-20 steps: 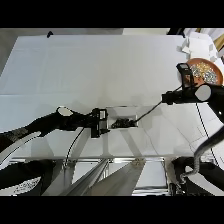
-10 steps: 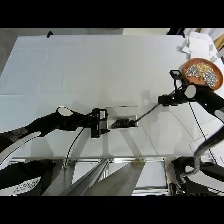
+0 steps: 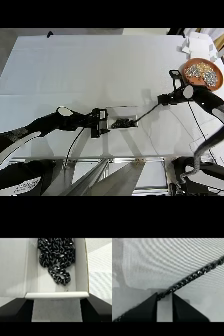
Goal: Fold the box and place the chain.
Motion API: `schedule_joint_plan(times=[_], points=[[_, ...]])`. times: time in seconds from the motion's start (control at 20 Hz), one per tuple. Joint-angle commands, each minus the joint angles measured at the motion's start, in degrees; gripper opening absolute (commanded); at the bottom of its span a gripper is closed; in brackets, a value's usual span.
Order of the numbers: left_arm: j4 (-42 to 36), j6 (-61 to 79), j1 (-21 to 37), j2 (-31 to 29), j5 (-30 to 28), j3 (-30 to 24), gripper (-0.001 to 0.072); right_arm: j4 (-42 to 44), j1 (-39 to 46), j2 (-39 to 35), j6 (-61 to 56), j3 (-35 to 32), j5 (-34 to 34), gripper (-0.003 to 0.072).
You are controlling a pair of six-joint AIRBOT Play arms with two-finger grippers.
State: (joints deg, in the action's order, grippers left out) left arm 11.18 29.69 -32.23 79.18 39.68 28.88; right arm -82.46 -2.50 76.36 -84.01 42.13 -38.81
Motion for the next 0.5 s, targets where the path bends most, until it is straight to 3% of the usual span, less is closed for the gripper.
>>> schedule_joint_plan(times=[0.0, 0.2, 0.45], points=[[0.0, 0.0, 0.0, 0.0, 0.0, 0.0, 0.0269, 0.2, 0.0, 1.3, 0.0, 0.0, -0.1, 0.0025], [0.0, 0.0, 0.0, 0.0, 0.0, 0.0, 0.0269, 0.2, 0.0, -1.7, 0.0, 0.0, -0.9, 0.0014], [0.0, 0.0, 0.0, 0.0, 0.0, 0.0, 0.0269, 0.7, 0.0, -14.2, 0.1, 0.0, -4.4, 0.0014]])
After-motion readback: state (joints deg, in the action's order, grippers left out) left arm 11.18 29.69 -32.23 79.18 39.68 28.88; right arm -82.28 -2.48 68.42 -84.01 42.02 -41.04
